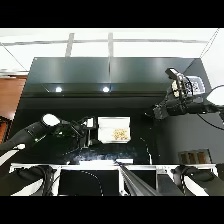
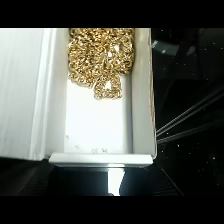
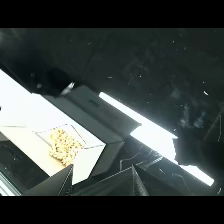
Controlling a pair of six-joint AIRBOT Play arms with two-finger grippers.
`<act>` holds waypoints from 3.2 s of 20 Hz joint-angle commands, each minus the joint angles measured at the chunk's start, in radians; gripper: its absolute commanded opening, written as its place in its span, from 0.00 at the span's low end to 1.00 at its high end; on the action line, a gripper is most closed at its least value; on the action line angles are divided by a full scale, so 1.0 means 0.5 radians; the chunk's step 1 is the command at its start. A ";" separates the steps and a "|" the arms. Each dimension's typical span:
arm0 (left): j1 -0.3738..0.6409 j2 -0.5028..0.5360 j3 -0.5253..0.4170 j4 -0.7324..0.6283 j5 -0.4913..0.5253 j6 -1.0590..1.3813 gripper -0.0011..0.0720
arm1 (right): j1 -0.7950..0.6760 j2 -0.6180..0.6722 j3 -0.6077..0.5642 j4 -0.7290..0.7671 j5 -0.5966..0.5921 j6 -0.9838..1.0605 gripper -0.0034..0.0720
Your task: Fold the box and place the chain.
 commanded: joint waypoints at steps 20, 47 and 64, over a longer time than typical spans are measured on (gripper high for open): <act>-0.063 -0.002 0.004 0.027 0.112 -0.074 0.46 | 0.504 -0.480 0.146 0.152 -0.092 -0.896 0.85; -0.063 -0.002 0.004 0.029 0.111 -0.073 0.46 | 0.920 -0.476 -0.064 0.004 -0.477 -1.422 0.61; -0.063 -0.002 0.004 0.029 0.112 -0.073 0.46 | 0.922 -0.427 -0.072 0.001 -0.279 -1.295 0.37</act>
